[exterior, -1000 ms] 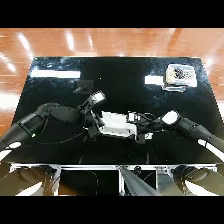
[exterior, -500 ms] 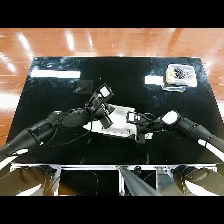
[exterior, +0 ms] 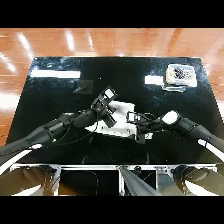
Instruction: Fold the box and place the chain.
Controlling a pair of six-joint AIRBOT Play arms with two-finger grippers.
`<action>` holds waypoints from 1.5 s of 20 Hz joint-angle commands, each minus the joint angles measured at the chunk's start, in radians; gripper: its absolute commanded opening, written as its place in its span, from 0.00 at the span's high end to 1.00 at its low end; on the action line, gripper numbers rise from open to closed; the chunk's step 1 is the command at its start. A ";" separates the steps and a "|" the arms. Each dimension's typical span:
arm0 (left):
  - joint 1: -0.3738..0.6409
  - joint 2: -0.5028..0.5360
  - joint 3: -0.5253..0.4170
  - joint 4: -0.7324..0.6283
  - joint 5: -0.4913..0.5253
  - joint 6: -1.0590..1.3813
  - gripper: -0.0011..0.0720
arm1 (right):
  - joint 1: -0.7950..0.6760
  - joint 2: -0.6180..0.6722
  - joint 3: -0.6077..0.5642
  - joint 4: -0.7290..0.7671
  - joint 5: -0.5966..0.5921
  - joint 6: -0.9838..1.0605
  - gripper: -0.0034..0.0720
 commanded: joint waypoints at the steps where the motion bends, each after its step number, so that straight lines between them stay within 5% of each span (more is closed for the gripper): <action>1: -0.001 -0.039 0.000 0.002 0.010 -0.031 0.96 | 0.000 0.000 0.000 0.000 0.000 0.000 0.05; 8: 0.001 -0.036 0.011 0.013 0.103 -0.051 0.96 | 0.000 0.000 0.000 0.000 0.000 0.000 0.05; 13: 0.055 0.067 0.020 0.021 0.182 -0.060 0.96 | 0.000 0.000 0.000 -0.007 0.001 0.000 0.05; 22: 0.307 0.323 0.020 0.356 0.767 -0.058 0.95 | 0.000 0.000 0.000 -0.007 -0.004 -0.001 0.05; 25: 0.440 0.381 0.019 0.278 0.825 -0.013 0.95 | 0.000 0.000 0.000 -0.007 -0.005 0.000 0.05; 26: 0.467 0.383 0.018 0.256 0.857 0.059 0.83 | 0.000 0.000 0.000 -0.007 -0.004 0.004 0.05; 27: 0.481 0.380 0.008 0.250 0.859 0.090 0.29 | 0.000 0.000 0.000 -0.007 -0.004 0.014 0.05; 28: 0.484 0.372 -0.010 0.254 0.820 0.090 0.12 | 0.000 0.000 0.000 -0.007 -0.005 0.014 0.05; 30: 0.470 0.340 -0.025 0.280 0.784 0.204 0.12 | 0.000 0.000 0.000 -0.007 -0.019 0.014 0.05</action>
